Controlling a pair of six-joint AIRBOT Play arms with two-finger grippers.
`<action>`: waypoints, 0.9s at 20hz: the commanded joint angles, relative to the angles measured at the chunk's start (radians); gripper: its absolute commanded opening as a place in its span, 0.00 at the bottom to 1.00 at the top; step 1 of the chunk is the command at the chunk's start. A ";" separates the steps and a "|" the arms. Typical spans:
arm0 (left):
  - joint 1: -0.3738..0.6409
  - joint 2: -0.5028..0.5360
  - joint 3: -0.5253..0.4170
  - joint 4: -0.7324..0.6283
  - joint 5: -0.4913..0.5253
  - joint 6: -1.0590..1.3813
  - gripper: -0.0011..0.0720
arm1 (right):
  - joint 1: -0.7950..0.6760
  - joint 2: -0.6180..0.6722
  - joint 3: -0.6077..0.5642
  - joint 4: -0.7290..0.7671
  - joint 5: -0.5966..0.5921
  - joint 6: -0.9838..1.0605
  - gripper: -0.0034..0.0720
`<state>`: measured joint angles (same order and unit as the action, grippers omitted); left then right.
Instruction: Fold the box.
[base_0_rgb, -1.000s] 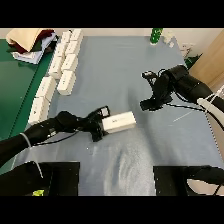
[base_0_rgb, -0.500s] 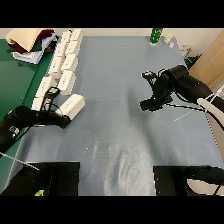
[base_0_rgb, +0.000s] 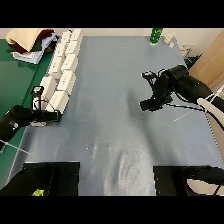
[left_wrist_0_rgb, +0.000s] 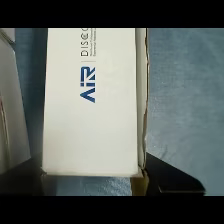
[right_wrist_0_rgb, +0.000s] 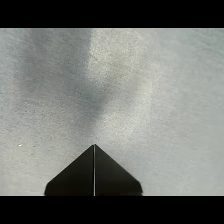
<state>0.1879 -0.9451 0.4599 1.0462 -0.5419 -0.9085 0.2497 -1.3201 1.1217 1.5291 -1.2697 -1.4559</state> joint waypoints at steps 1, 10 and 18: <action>-0.027 -0.098 0.028 -0.029 0.081 0.013 0.50 | 0.000 -0.001 0.001 0.000 0.000 0.000 0.05; -0.076 -0.115 0.031 -0.029 0.135 0.036 0.51 | 0.000 -0.001 0.001 0.000 0.000 0.000 0.05; -0.076 -0.115 0.031 -0.036 0.135 0.035 0.94 | 0.000 -0.001 0.001 0.000 0.000 0.000 0.05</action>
<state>0.1127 -1.0595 0.4904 1.0119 -0.4095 -0.8722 0.2497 -1.3205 1.1221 1.5291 -1.2697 -1.4559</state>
